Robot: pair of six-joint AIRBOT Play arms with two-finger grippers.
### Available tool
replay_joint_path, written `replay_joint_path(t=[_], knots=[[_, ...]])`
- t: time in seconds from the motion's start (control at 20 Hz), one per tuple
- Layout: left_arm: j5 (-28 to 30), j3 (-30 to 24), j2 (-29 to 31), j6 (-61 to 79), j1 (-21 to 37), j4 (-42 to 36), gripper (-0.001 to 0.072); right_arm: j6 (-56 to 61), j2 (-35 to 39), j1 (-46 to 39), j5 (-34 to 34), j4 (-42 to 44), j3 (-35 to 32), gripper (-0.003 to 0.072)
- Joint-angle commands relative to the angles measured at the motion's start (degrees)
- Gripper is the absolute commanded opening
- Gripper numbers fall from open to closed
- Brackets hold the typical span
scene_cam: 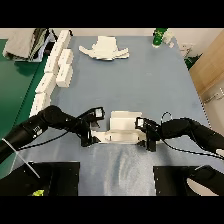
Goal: Fold the box.
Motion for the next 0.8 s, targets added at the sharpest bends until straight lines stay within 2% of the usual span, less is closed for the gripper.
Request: replay_joint_path(t=[0.0,0.05,0.1,0.15,0.35,0.4,0.65,0.75], knots=[[7.0,-3.7,-1.6,12.3,-2.2,-7.6,0.0694,0.0,0.0,0.0,0.0,0.0,0.0,0.0510],[7.5,-3.7,-2.8,14.3,-2.2,-9.7,0.0694,0.0,0.0,0.0,0.0,0.0,0.0,0.0510],[7.7,-3.6,-4.3,16.3,-2.2,-11.5,0.0626,0.0,0.0,0.0,0.0,0.0,0.0,0.0510],[7.5,-3.3,-5.6,17.8,-2.3,-12.2,0.0526,0.0,0.0,0.0,0.0,0.0,0.0,0.0510],[8.3,-2.2,-8.8,19.4,-3.8,-14.5,0.0252,0.0,0.0,0.0,0.0,0.0,0.0,0.0510],[8.2,-2.1,-9.1,19.7,-3.9,-15.1,0.0224,0.0,0.0,0.0,0.0,0.0,0.0,0.0510],[8.6,-2.0,-10.4,26.7,-5.2,-25.5,0.0222,0.0,0.0,0.0,0.0,0.0,0.0,0.0510],[8.7,-2.0,-11.0,28.2,-6.0,-27.5,0.0222,0.0,0.0,0.0,0.0,0.0,0.0,0.0510]])
